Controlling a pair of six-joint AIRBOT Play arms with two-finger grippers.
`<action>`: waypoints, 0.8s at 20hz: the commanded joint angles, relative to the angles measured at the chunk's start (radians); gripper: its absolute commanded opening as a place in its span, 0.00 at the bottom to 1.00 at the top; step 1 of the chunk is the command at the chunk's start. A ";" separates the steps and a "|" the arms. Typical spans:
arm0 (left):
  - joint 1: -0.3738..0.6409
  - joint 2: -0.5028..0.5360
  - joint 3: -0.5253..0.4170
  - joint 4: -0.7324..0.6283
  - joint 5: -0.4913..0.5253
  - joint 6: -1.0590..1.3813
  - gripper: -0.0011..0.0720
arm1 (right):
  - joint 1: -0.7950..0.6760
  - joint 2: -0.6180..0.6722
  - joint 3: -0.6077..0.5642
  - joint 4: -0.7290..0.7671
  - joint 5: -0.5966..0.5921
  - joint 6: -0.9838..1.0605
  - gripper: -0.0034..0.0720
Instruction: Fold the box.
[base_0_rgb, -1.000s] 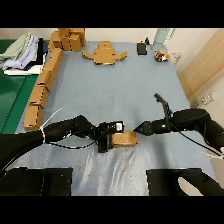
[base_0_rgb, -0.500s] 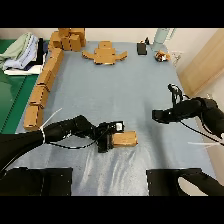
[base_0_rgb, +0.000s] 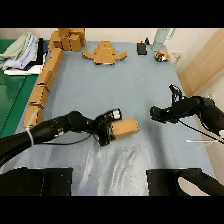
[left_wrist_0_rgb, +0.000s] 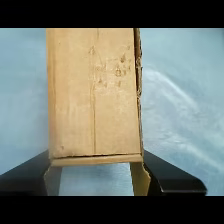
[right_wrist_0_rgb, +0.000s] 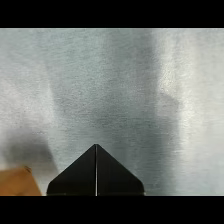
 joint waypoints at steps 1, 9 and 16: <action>0.095 0.063 0.051 0.175 0.001 -0.360 0.52 | 0.000 -0.001 0.001 0.017 0.000 0.006 0.05; 0.489 -0.187 0.443 0.616 -0.096 -0.858 0.52 | 0.000 -0.001 0.001 0.016 0.000 0.006 0.05; 0.691 -0.547 0.824 0.619 -0.171 -1.017 0.52 | 0.000 -0.001 0.001 0.016 0.000 0.006 0.05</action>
